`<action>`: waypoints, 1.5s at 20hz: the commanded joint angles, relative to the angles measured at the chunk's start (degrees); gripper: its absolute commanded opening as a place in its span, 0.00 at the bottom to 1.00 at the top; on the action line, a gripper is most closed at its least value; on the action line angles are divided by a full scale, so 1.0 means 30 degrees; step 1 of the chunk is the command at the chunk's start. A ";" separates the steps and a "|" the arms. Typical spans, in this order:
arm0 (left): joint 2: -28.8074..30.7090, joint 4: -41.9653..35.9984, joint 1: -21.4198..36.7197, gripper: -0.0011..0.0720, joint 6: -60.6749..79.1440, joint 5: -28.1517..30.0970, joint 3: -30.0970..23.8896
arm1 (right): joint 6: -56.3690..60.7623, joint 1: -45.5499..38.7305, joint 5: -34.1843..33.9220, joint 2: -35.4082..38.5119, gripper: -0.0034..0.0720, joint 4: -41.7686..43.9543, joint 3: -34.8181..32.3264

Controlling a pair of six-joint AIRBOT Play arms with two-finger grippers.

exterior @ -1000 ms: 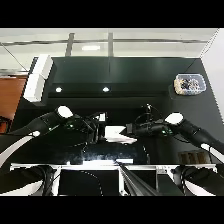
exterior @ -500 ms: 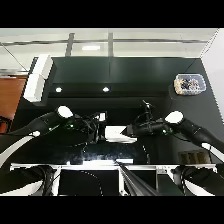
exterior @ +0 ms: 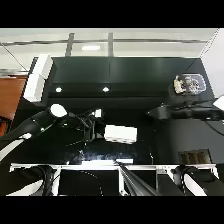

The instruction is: Fold the box and place the chain.

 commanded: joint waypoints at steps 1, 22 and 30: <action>0.1647 0.0794 0.0525 0.99 -0.1661 -0.1814 0.0022 | 0.0306 -0.3577 0.1326 0.0998 0.06 -0.1370 0.0408; -0.4728 0.0809 -0.6025 0.99 -0.5173 0.0532 0.6674 | 0.0160 -0.4335 0.0568 0.0998 0.06 -0.2120 0.0408; -0.4728 0.0823 -0.6018 0.99 -0.5173 -0.0729 0.6681 | 0.0146 -0.4335 0.0561 0.0998 0.06 -0.2127 0.0408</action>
